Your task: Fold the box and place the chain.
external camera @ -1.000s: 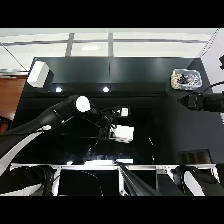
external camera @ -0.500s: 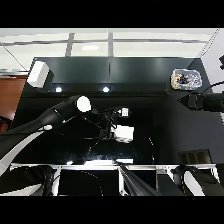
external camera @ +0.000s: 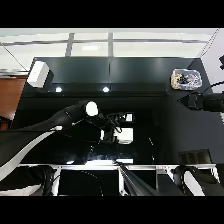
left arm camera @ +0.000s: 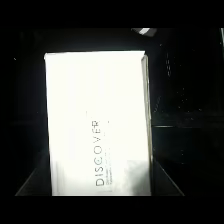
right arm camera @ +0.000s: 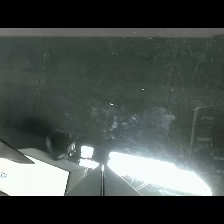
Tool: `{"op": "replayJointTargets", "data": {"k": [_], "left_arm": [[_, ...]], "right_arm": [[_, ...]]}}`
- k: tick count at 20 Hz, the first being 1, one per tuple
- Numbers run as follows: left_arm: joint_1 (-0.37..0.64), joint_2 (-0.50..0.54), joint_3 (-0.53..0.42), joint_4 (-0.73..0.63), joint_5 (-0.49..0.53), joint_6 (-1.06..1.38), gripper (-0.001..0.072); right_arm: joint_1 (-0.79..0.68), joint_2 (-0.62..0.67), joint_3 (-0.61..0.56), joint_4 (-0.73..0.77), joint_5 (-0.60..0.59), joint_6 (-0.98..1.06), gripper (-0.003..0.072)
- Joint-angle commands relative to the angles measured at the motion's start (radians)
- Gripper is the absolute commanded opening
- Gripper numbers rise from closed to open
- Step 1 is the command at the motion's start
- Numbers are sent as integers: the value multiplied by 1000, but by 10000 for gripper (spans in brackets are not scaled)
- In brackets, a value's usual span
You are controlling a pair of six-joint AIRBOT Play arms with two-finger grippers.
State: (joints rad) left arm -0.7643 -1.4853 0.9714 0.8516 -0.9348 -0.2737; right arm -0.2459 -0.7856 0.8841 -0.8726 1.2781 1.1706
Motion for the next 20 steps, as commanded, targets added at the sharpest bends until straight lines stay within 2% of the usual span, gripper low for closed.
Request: {"op": "replayJointTargets", "data": {"k": [1, 2, 3, 4, 5, 7, 9, 13, 17, 20], "left_arm": [[-9, -32, 0, 36, 70, -91, 713], [-9, -28, 0, 78, 98, -175, 711], [-8, -20, 0, 128, 112, -253, 666], [-3, -7, 0, 189, 109, -329, 406], [8, 10, 0, 248, 84, -386, 230], [53, 49, 0, 313, 0, -485, 224], [143, 100, -1, 400, -99, -655, 225], [444, 183, -1, 575, -287, -895, 226], [811, 204, 0, 573, -296, -946, 227], [1005, 198, 0, 576, -225, -945, 226]], "right_arm": [[0, 0, 1, 0, 0, 0, 10], [0, 0, 1, 0, 0, 0, 10], [0, 0, 1, 0, 0, 0, 10], [0, 0, 1, 0, -2, 0, 10], [0, 0, 1, 0, -5, 0, 11], [0, 0, 1, 0, -8, 0, 11], [0, 0, 1, 0, -6, 0, 11], [0, 0, 1, 0, -8, 0, 10], [0, 0, 1, 0, -8, -8, 11], [0, 0, 1, 0, -7, -8, 11]]}}
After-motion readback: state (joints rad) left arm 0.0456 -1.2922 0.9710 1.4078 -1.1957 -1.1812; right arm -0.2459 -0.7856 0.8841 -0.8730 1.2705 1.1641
